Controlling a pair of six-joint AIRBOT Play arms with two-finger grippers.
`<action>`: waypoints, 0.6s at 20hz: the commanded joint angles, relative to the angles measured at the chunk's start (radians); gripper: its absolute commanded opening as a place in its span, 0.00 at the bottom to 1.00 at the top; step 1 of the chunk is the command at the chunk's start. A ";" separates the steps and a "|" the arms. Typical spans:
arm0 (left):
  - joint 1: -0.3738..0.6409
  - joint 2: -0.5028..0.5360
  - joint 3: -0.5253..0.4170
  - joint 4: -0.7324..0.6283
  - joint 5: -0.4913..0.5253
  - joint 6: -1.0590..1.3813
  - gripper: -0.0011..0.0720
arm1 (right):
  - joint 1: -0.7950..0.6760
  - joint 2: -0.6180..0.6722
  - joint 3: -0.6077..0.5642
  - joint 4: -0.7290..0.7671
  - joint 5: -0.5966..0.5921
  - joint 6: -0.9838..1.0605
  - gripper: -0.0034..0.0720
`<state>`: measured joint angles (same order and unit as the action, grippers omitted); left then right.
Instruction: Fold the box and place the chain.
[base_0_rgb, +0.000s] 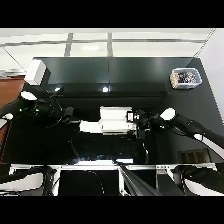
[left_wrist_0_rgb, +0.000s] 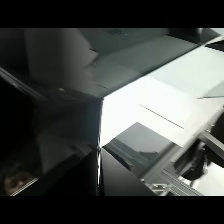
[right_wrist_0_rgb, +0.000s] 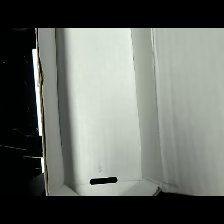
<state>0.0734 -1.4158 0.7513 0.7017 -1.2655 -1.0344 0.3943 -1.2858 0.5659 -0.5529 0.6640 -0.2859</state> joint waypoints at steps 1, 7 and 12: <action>0.007 0.001 0.003 -0.077 -0.050 0.045 0.06 | 0.001 -0.001 0.000 0.000 0.000 0.001 0.45; 0.007 0.003 0.018 -0.076 -0.091 0.031 0.89 | 0.001 -0.001 0.000 0.001 0.000 0.001 0.45; 0.008 0.020 0.019 0.153 -0.042 -0.083 0.73 | 0.001 -0.001 0.000 0.000 0.000 0.001 0.45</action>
<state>0.0803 -1.4048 0.7685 0.7155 -1.3407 -1.0477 0.3943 -1.2858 0.5659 -0.5529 0.6640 -0.2852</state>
